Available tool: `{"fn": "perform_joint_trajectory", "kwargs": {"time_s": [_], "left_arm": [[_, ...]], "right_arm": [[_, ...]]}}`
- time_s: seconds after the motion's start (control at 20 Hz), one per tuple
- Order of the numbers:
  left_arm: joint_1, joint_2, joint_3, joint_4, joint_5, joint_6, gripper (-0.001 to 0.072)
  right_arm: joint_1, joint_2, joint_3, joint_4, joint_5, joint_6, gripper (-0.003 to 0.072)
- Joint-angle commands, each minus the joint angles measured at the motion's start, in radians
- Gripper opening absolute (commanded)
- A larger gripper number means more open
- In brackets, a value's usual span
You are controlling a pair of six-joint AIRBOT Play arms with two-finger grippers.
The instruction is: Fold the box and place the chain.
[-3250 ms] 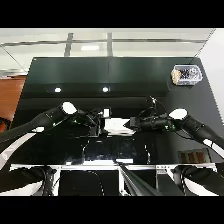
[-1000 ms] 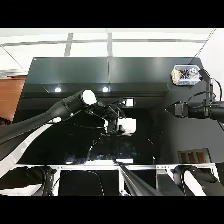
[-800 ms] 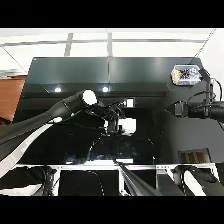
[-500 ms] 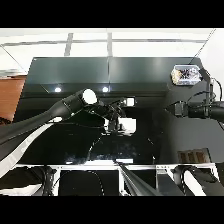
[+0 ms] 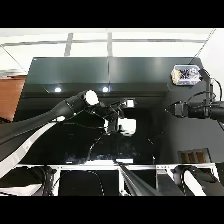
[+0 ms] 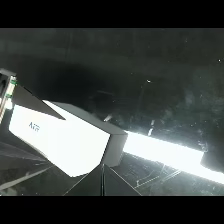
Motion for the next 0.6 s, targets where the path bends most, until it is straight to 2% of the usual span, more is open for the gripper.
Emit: {"fn": "perform_joint_trajectory", "kwargs": {"time_s": [0.0, 0.2, 0.4, 0.5, 0.55], "left_arm": [[-0.001, -0.003, 0.001, 0.003, -0.014, -0.003, 0.0703], [-0.004, -0.016, 0.0, 0.009, -0.005, 0.006, 0.0704], [-0.041, -0.037, 0.001, 0.251, 0.068, -0.004, 0.0685], [-0.023, -0.031, 0.008, 0.261, 0.064, -0.057, 0.0317], [-0.003, -0.026, 0.021, 0.261, 0.059, -0.1, 0.0303]], "right_arm": [[0.0, 0.001, 0.0, 0.0, 0.002, 0.0, 0.0022], [0.0, 0.001, 0.0, 0.0, 0.002, 0.0, 0.0022], [0.0, 0.001, 0.0, 0.0, 0.002, 0.001, 0.0022], [0.0, 0.001, 0.0, 0.0, 0.002, 0.001, 0.0022], [0.0, 0.001, 0.0, 0.001, 0.002, 0.002, 0.0022]]}}
